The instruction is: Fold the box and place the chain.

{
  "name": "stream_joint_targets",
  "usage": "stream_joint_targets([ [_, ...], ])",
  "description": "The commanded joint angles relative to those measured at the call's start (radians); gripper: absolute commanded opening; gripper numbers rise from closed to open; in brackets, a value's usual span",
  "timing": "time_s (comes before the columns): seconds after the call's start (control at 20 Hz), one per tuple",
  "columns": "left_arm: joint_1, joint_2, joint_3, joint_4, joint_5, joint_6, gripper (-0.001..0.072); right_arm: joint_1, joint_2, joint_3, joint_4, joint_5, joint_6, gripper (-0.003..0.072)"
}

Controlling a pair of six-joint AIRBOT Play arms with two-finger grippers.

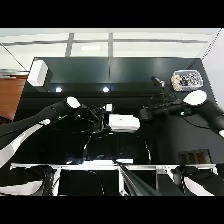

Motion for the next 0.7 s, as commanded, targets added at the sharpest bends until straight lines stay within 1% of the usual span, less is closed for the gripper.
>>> stream_joint_targets([
  [0.0,0.001,0.000,0.001,0.004,0.007,-0.003,0.0306,-0.109,0.145,0.075,-0.112,0.101,0.029,0.0018],
  [0.05,0.002,0.004,0.002,0.016,0.009,-0.005,0.0564,-0.160,0.186,0.075,-0.161,0.129,0.062,0.0018],
  [0.1,0.001,0.009,0.008,0.032,0.009,-0.030,0.0714,-0.206,0.219,0.075,-0.215,0.165,0.097,0.0018],
  [0.2,0.011,0.039,0.023,0.089,-0.004,-0.131,0.0714,-0.288,0.273,0.074,-0.322,0.258,0.135,0.0018],
  [0.25,0.020,0.066,0.028,0.122,-0.026,-0.187,0.0714,-0.325,0.297,0.072,-0.371,0.293,0.148,0.0018],
  [0.3,0.035,0.096,0.032,0.148,-0.076,-0.253,0.0713,-0.357,0.317,0.070,-0.409,0.305,0.154,0.0018],
  [0.4,0.074,0.139,0.043,0.155,-0.185,-0.357,0.0713,-0.422,0.341,0.066,-0.436,0.296,0.177,0.0018],
  [0.45,0.083,0.155,0.051,0.156,-0.229,-0.377,0.0712,-0.444,0.341,0.065,-0.424,0.287,0.177,0.0018],
  [0.5,0.084,0.172,0.056,0.155,-0.251,-0.377,0.0713,-0.454,0.341,0.060,-0.415,0.268,0.176,0.0018],
  [0.6,0.063,0.188,0.086,0.144,-0.248,-0.380,0.0712,-0.458,0.341,0.042,-0.388,0.220,0.176,0.0018],
  [0.65,0.040,0.183,0.110,0.129,-0.225,-0.393,0.0711,-0.458,0.341,0.026,-0.365,0.201,0.176,0.0018],
])
